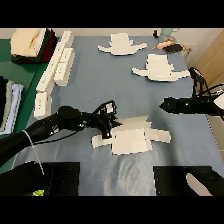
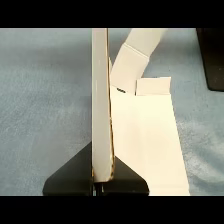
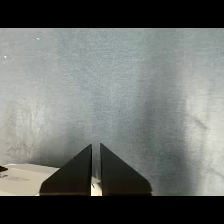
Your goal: Fold the box.
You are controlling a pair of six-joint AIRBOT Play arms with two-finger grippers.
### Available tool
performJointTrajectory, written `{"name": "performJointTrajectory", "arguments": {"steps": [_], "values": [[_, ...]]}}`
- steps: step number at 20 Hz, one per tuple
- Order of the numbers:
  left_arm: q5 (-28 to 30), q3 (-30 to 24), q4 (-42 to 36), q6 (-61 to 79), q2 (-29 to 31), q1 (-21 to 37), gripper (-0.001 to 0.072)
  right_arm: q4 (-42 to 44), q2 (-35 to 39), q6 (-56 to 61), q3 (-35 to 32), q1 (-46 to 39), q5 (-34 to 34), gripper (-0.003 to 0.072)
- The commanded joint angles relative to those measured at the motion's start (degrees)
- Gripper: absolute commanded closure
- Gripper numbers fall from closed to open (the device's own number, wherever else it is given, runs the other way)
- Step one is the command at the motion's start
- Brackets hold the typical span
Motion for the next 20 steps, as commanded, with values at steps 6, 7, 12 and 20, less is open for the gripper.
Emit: {"name": "performJointTrajectory", "arguments": {"steps": [6, 7, 12, 20], "values": [[9.25, -5.38, -4.28, 7.13, -0.02, -3.91, 0.0698, -0.11, -0.17, 0.35, 0.13, 0.00, -0.48, 0.0609], [9.09, -5.60, -4.31, 7.08, -0.79, -3.91, 0.0698, -0.13, -0.17, 0.37, 0.13, 0.11, -0.52, 0.0609], [9.16, -5.75, -4.28, 7.08, -3.93, -3.91, 0.0698, -0.15, -0.20, 0.35, 0.13, 0.28, -0.33, 0.0609], [16.83, -1.55, 0.39, 7.15, 2.78, -3.78, 0.0695, 3.80, -0.24, -2.05, -0.28, 2.93, 10.08, 0.0684]]}}
